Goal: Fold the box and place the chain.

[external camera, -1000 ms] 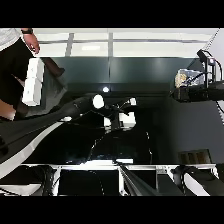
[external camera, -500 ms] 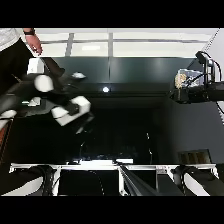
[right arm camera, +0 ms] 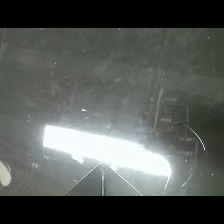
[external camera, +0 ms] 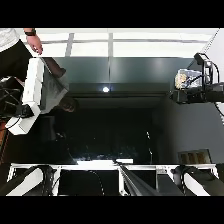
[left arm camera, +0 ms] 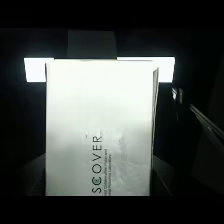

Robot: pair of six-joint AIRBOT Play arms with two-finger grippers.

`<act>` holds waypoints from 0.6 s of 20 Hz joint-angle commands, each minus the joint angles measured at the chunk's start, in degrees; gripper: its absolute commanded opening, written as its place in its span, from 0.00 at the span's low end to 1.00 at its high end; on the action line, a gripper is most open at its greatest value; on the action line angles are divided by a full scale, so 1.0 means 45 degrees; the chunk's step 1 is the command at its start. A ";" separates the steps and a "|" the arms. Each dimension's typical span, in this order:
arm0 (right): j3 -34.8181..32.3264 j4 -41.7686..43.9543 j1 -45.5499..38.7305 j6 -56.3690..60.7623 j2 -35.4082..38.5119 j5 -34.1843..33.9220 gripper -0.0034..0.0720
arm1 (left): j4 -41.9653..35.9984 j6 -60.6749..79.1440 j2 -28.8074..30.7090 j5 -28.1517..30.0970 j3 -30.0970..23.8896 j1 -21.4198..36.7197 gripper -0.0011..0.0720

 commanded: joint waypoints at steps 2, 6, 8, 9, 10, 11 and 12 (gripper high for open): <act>-0.0194 0.0019 0.0000 0.0141 -0.0010 -0.0345 0.07 | 0.0083 -0.0117 0.0408 0.2822 -0.1661 0.0495 0.55; -0.0209 0.0019 -0.0005 0.0369 -0.0024 -0.0359 0.07 | 0.0228 -0.0359 0.0874 0.4605 -0.2885 0.1035 0.55; -0.0209 0.0019 -0.0005 0.0457 -0.0039 -0.0398 0.07 | -0.0146 -0.0316 0.0874 0.5017 -0.2841 0.1331 0.56; -0.0209 0.0019 -0.0005 0.0515 -0.0039 -0.0403 0.07 | -0.0515 0.0068 0.0855 0.4998 -0.2846 0.1486 0.56; -0.0209 0.0019 -0.0005 0.0563 -0.0039 -0.0403 0.07 | -0.1316 0.0957 0.0782 0.4867 -0.2846 0.1583 0.56; -0.0209 0.0015 -0.0005 0.0563 -0.0039 -0.0423 0.07 | -0.2249 0.2069 0.0690 0.4668 -0.2846 0.1588 0.56; -0.0209 0.0019 0.0000 0.0617 -0.0053 -0.0500 0.07 | -0.3036 0.2919 0.0554 0.4614 -0.2856 0.1579 0.56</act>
